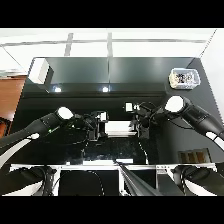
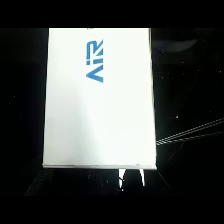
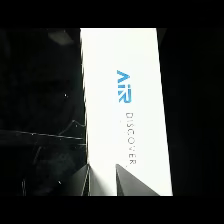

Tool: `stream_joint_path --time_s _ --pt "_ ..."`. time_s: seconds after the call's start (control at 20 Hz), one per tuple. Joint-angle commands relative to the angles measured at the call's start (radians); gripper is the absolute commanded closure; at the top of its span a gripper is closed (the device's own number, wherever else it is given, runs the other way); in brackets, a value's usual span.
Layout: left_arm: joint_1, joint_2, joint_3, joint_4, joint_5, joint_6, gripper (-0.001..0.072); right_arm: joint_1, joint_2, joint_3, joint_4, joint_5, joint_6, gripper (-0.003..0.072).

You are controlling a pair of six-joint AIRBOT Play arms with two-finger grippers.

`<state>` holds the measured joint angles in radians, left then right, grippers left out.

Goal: Fold the box and place the chain.

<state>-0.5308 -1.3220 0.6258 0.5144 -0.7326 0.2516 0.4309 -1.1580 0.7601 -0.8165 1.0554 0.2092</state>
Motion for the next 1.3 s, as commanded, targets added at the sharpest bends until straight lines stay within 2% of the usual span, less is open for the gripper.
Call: stream_joint_path --time_s 0.0,0.15,0.35,0.45,0.5,0.65,0.95,1.15,1.25 --pt "0.000 0.000 0.000 0.000 0.000 0.000 0.0318 0.000 0.000 -0.031 -0.003 -0.012 0.043 0.0478" --pt "0.000 0.000 0.000 0.000 0.000 0.000 0.0318 -0.005 0.041 -0.005 0.037 0.015 0.245 0.0479" --pt "0.000 0.000 0.000 0.000 0.000 0.000 0.0316 -0.039 0.094 0.013 0.104 0.060 0.643 0.0499" --pt "0.000 0.000 0.000 -0.001 0.000 0.000 0.0316 -0.030 0.093 -0.011 0.130 -0.010 0.832 0.0512" --pt "0.000 0.000 0.000 -0.001 0.000 0.000 0.0316 -0.027 0.093 -0.031 0.160 -0.053 0.863 0.0681" --pt "0.000 0.000 0.000 -0.002 -0.001 0.000 0.0316 -0.025 0.050 -0.068 0.259 -0.122 0.881 0.0668" --pt "0.000 0.000 0.000 -0.004 -0.002 0.000 0.0315 -0.024 -0.106 -0.069 0.211 -0.123 0.882 0.0668" --pt "0.000 0.000 0.000 -0.004 -0.003 0.000 0.0315 -0.024 -0.112 -0.068 0.185 -0.113 0.878 0.0668" --pt "0.000 0.000 0.000 -0.003 -0.004 -0.001 0.0315 -0.031 -0.103 -0.051 0.184 -0.058 0.859 0.0668"
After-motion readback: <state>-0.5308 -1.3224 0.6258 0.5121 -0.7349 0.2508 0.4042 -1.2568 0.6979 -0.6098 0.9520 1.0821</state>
